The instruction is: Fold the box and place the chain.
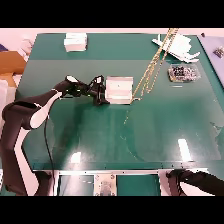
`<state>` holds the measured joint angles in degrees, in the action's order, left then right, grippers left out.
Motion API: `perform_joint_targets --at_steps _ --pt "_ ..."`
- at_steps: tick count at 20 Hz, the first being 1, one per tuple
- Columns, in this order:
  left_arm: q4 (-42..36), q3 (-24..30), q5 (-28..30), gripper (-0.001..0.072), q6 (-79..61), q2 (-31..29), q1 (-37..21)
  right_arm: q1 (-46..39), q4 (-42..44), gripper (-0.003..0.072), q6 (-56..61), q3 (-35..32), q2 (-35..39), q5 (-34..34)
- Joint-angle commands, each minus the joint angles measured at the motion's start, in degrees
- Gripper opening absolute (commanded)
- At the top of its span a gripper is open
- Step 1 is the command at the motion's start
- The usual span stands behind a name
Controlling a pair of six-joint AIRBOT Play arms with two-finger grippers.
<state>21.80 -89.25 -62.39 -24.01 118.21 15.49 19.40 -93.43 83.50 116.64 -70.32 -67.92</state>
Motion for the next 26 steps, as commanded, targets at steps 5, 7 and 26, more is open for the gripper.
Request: perform_joint_targets --at_steps 5,7,26 --pt "0.0 0.0 0.0 0.0362 0.0 0.0 -0.1 2.1 1.4 0.0009 0.0 0.0 0.0 3.5" --pt "0.0 0.0 0.0 0.0362 0.0 0.0 -0.1 2.1 2.1 0.0009 0.0 0.0 0.0 5.2" --pt "0.0 0.0 0.0 0.0362 0.0 0.0 -0.1 1.5 -2.5 0.0009 0.2 -0.9 0.0 1.4"
